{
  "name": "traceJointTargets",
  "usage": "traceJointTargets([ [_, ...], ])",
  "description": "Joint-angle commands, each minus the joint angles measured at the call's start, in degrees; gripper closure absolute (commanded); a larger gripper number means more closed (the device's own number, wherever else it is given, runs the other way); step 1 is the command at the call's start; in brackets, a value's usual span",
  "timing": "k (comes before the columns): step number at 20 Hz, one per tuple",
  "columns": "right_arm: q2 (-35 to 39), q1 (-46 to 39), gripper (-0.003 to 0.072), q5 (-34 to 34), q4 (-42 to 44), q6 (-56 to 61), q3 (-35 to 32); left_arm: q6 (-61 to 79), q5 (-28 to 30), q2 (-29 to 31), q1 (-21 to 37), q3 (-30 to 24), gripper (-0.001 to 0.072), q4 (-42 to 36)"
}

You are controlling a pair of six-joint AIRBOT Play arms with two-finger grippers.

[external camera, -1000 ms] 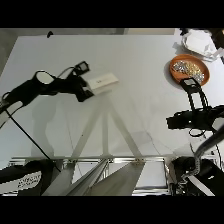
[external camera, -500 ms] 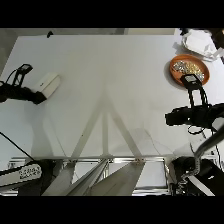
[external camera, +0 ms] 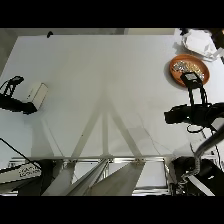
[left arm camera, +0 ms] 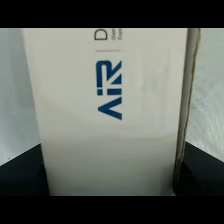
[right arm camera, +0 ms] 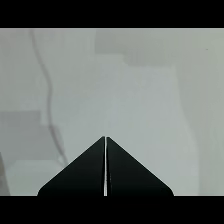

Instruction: Fold the box and place the chain.

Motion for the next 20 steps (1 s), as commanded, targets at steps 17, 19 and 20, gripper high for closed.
traceJointTargets([
  [17,0.0,0.0,0.067,-5.8,0.0,-3.2,0.0,7.1,13.7,6.3,-9.0,0.0,0.0008,-5.2],
  [19,0.0,0.0,0.067,-5.8,0.0,-3.2,0.0,6.6,15.1,4.9,-10.1,0.0,0.0008,-5.1],
  [20,0.0,0.0,0.067,-5.7,0.0,-3.2,0.0,5.3,15.9,4.3,-10.1,0.0,0.0008,-4.5],
])
